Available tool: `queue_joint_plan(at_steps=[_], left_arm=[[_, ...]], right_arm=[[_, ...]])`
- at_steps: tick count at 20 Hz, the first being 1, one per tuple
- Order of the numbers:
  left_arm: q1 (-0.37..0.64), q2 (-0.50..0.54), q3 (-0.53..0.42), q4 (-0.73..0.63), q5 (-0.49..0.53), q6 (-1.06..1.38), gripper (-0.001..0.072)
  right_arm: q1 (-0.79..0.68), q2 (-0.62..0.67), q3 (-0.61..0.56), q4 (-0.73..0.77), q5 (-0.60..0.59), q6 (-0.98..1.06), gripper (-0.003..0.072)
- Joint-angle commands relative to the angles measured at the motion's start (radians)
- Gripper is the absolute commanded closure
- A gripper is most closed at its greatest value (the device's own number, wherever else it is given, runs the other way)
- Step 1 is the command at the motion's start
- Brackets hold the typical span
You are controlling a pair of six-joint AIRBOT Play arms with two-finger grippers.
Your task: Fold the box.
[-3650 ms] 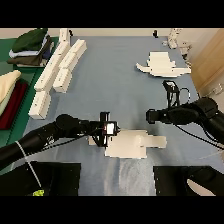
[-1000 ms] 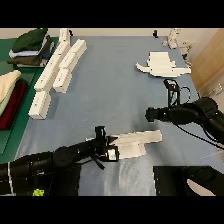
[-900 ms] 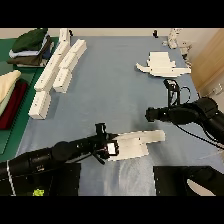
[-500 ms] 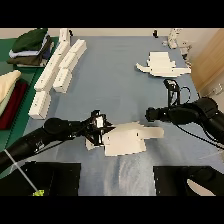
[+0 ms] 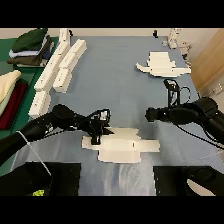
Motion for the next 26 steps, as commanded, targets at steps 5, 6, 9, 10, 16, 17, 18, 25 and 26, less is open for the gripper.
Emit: queue_joint_plan(at_steps=[5, 6, 9, 10, 16, 17, 18, 25, 26], left_arm=[[0.004, -0.018, 0.007, 0.027, -0.024, -0.055, 0.0695], [0.004, -0.018, 0.005, 0.027, -0.025, -0.057, 0.0695], [0.004, -0.018, 0.001, 0.032, -0.029, -0.096, 0.0695], [0.003, -0.018, -0.002, 0.034, -0.030, -0.108, 0.0694], [0.002, -0.018, -0.036, 0.034, -0.054, -0.111, 0.0694], [0.002, -0.018, -0.040, 0.035, -0.054, -0.111, 0.0695], [0.002, -0.018, -0.040, 0.035, -0.053, -0.111, 0.0695], [0.002, -0.016, -0.039, 0.034, -0.044, -0.110, 0.0695], [0.002, -0.016, -0.039, 0.033, -0.045, -0.110, 0.0694]], right_arm=[[0.001, 0.000, 0.000, 0.000, 0.007, 0.000, 0.0176], [0.001, 0.000, 0.000, 0.000, 0.007, 0.000, 0.0176], [0.002, 0.000, 0.000, 0.000, 0.006, 0.000, 0.0176], [0.002, 0.000, 0.000, 0.000, 0.007, 0.000, 0.0176], [0.002, 0.000, 0.000, 0.000, 0.007, 0.000, 0.0176], [0.002, 0.000, 0.000, 0.000, 0.007, 0.000, 0.0176], [0.002, 0.000, 0.000, 0.000, 0.006, 0.000, 0.0176], [0.002, 0.003, 0.002, 0.034, -0.029, 0.000, 0.0447], [0.002, 0.003, 0.002, 0.062, -0.047, 0.000, 0.0555]])
